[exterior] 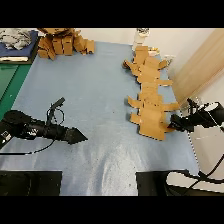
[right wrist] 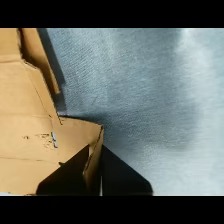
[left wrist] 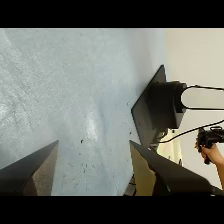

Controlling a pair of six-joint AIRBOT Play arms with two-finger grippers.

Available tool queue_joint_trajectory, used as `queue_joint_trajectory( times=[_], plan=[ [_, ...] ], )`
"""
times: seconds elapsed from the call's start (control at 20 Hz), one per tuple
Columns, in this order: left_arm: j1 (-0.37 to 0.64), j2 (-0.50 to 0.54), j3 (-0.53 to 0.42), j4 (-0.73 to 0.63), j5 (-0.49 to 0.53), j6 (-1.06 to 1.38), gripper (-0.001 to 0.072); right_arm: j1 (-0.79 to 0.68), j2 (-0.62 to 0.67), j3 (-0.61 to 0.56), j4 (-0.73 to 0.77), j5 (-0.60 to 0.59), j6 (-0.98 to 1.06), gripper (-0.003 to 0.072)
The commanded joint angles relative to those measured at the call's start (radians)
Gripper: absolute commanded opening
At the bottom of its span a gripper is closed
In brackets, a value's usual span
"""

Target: Fold the box.

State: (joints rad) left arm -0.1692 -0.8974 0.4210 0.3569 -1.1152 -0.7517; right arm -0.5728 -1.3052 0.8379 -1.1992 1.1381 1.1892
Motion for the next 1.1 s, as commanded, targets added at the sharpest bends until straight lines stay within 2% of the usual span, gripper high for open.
queue_joint_trajectory(
  times=[0.0, 0.2, 0.35, 0.5, 0.7, 0.85, 1.05],
  plan=[
    [0.001, 0.0, 0.0, -0.03, -0.004, -0.001, 0.0693, 0.002, -0.002, -0.001, 0.086, 0.096, -0.076, 0.0005],
    [0.001, 0.0, 0.0, -0.106, -0.031, 0.0, 0.0693, 0.002, 0.016, -0.001, 0.172, 0.21, -0.152, 0.0004],
    [0.001, 0.0, 0.0, -0.11, -0.079, 0.004, 0.0693, 0.002, 0.053, -0.001, 0.177, 0.271, -0.151, 0.0004],
    [0.001, 0.0, 0.0, -0.109, -0.093, 0.043, 0.0693, 0.011, 0.097, -0.001, 0.269, 0.322, -0.163, 0.0003],
    [0.002, -0.003, 0.0, -0.102, -0.092, 0.075, 0.0692, 0.144, 0.139, -0.014, 0.316, 0.371, -0.169, 0.0002],
    [0.003, -0.032, 0.0, -0.101, -0.092, 0.084, 0.0692, 0.285, 0.166, -0.069, 0.327, 0.317, -0.169, 0.0002],
    [0.019, -0.123, 0.0, -0.103, -0.089, 0.137, 0.0692, 0.445, 0.198, -0.14, 0.331, 0.111, -0.169, 0.0002]
  ],
)
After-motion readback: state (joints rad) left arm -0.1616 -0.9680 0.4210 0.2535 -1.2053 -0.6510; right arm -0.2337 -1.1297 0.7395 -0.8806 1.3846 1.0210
